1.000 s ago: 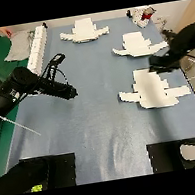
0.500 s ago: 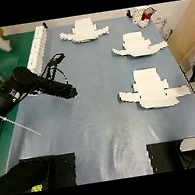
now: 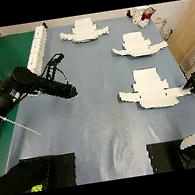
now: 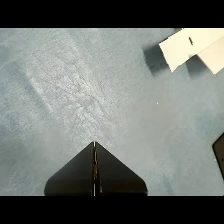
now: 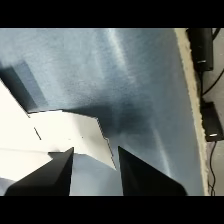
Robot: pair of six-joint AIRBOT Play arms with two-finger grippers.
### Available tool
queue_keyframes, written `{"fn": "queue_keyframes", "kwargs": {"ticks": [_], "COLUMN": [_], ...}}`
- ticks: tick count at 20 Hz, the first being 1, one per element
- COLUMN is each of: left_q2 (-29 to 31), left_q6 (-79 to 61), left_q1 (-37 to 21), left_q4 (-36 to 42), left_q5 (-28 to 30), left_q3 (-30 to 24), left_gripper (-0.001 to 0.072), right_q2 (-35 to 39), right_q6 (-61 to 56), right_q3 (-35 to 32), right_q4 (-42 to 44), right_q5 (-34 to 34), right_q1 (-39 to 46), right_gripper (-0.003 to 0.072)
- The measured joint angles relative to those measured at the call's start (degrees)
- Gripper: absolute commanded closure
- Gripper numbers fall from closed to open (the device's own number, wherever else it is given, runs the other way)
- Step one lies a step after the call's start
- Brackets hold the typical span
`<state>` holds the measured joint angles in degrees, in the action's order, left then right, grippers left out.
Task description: Fold the box.
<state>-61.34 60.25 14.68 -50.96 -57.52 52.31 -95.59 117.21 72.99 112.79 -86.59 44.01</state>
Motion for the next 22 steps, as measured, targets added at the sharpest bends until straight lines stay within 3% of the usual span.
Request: {"fn": "queue_keyframes", "kwargs": {"ticks": [3, 4, 5, 13, 18, 22], "left_q2": [0.0, 0.0, 0.0, 0.0, 0.0, 0.0], "left_q6": [0.7, 0.9, 1.0, 1.3, 1.8, 2.1], "left_q1": [0.0, 0.0, 0.0, -0.2, -4.1, -8.0], "left_q4": [0.0, 0.1, 0.3, 5.0, 5.9, 6.0], "left_q5": [0.0, 0.0, 0.0, -1.6, -8.2, -15.1], "left_q3": [0.0, 0.0, 0.0, 0.0, 0.0, 0.0], "left_gripper": [0.0697, 0.0696, 0.0696, 0.0697, 0.0697, 0.0697], "right_q2": [-1.2, -1.4, -1.6, 0.0, 10.3, 22.6], "right_q6": [2.5, 3.4, 4.0, 4.2, -0.9, -5.6], "right_q3": [0.1, 0.1, 0.1, -2.0, -15.1, -30.0], "right_q4": [3.5, 5.6, 7.8, 19.5, 22.1, 22.3], "right_q5": [-1.4, -2.3, -3.4, -9.2, -1.4, 10.7], "right_q1": [0.2, 0.2, 0.1, -10.3, -24.3, -35.7], "right_gripper": [0.0319, 0.0513, 0.0662, 0.0679, 0.0679, 0.0673]}}
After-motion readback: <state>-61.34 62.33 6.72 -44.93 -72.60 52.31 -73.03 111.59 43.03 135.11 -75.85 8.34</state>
